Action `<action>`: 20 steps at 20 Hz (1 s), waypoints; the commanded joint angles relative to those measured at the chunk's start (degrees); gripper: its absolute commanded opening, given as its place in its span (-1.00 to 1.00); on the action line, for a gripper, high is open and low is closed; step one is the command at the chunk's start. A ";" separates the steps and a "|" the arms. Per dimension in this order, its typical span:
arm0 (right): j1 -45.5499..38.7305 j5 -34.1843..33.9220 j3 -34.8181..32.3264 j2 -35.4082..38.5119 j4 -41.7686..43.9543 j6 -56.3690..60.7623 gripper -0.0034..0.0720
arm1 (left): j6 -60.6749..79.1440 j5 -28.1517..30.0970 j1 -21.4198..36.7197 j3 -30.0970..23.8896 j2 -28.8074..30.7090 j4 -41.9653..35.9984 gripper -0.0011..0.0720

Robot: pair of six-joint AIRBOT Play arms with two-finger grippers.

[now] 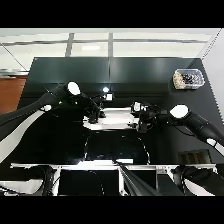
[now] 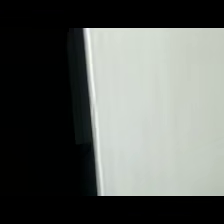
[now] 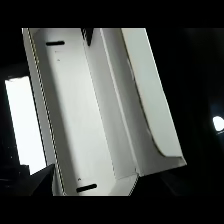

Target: Fold the box and place the chain.

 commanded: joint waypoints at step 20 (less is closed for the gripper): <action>1.75 0.92 0.66 -10.01 -2.19 -0.57 0.63 | 0.04 0.20 -0.07 0.04 0.00 -2.25 -0.90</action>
